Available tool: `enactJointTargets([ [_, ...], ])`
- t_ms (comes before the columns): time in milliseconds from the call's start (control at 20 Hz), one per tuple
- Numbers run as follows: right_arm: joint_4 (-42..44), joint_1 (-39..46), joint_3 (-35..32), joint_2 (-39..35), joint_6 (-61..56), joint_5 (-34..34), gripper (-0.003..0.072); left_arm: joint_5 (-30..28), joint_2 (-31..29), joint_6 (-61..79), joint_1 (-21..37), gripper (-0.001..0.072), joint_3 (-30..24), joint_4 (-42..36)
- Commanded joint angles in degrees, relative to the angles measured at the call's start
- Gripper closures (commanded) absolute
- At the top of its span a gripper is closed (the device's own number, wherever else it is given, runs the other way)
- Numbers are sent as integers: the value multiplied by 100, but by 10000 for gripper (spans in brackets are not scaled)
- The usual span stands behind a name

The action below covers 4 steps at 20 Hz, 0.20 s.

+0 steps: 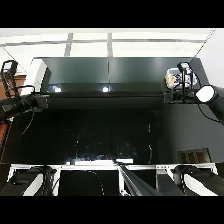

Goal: Fold the box and place the chain.

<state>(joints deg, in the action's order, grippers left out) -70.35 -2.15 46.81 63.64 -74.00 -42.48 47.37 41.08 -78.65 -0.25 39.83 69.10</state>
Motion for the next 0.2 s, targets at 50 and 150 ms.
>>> enactJointTargets([
  [50,-20,-4,-4,-2,-13,9,668,-68,-61,0,-13,681,-76,7],
  [150,-20,-4,-4,-2,-13,9,668,-68,-61,0,-13,681,-76,7],
])
